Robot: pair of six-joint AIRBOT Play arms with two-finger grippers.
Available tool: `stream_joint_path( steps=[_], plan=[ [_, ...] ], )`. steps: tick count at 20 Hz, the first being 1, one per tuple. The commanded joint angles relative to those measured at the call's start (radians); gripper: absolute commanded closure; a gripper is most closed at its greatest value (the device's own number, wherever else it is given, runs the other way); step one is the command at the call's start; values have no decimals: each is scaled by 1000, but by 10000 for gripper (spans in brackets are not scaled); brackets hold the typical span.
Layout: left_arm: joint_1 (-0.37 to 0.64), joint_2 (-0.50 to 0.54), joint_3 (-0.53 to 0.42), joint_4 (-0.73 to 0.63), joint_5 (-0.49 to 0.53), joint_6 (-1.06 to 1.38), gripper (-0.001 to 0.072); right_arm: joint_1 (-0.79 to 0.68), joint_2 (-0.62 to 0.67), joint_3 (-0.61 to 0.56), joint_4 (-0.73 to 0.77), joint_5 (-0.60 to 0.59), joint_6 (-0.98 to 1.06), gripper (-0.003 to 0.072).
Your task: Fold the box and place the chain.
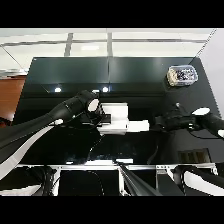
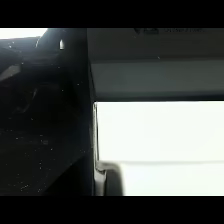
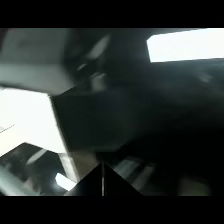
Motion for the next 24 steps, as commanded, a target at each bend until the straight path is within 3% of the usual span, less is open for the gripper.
stream_joint_path(
  steps=[1, 4, 5, 6, 7, 10, 13, 16, 22, 24],
  plan=[
    [0, 0, 0, 3, -5, 0, 682, 145, -58, -2, 242, -19, -200, 670],
    [0, 0, 0, 3, -4, 0, 682, 175, -57, 52, 247, 39, -228, 657],
    [0, 0, 0, 3, -4, 0, 682, 175, -57, 71, 238, 67, -225, 462],
    [0, 0, 0, 3, -4, -1, 682, 175, -57, 87, 232, 94, -217, 142],
    [0, 0, 0, 3, -4, 0, 682, 175, -57, 98, 235, 111, -212, 47],
    [0, 0, 0, 3, -2, -1, 682, 205, -57, 130, 237, 130, -176, 51],
    [0, 0, 0, 3, -2, -1, 682, 304, -57, 165, 223, 33, -61, 133],
    [0, 0, 0, 2, -2, -1, 681, 418, -57, 245, 34, -79, 114, 149],
    [0, 0, 0, -1, -2, 0, 681, 616, -58, 393, -373, -151, 593, 151],
    [0, 0, 0, -1, -4, 1, 681, 665, -58, 423, -427, -156, 664, 329]
  ],
)
